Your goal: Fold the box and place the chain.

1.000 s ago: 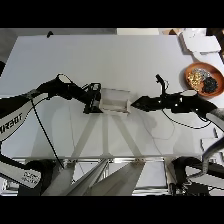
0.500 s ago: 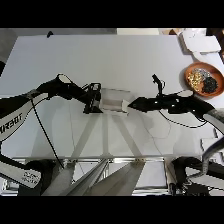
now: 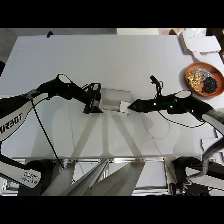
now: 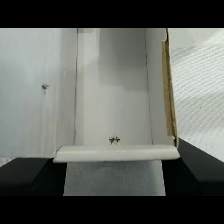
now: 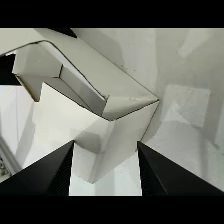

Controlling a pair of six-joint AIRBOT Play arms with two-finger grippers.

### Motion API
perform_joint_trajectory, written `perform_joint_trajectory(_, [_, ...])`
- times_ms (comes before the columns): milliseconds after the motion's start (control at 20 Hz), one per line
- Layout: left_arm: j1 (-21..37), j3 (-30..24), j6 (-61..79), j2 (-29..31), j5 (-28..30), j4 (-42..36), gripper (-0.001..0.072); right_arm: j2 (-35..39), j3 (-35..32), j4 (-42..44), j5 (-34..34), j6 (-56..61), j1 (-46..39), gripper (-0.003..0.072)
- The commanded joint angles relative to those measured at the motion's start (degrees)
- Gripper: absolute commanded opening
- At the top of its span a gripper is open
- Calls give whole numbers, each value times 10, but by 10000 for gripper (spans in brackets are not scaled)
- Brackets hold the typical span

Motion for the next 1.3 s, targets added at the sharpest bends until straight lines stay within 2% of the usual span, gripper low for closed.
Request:
perform_joint_trajectory(0, [0,0,0,0,0,0,255,0,0,-9,-17,1,1,441])
perform_joint_trajectory(350, [0,0,0,0,0,0,255,0,0,-11,-98,1,51,439])
perform_joint_trajectory(600, [0,0,0,0,0,0,255,0,0,-48,-136,33,54,434])
perform_joint_trajectory(900, [0,0,0,0,0,0,255,0,0,-3,-108,31,54,436])
perform_joint_trajectory(1050, [0,0,0,0,0,0,255,1,0,1,-88,32,54,482])
perform_joint_trajectory(1250, [0,0,0,0,0,0,255,12,0,17,-78,32,54,481])
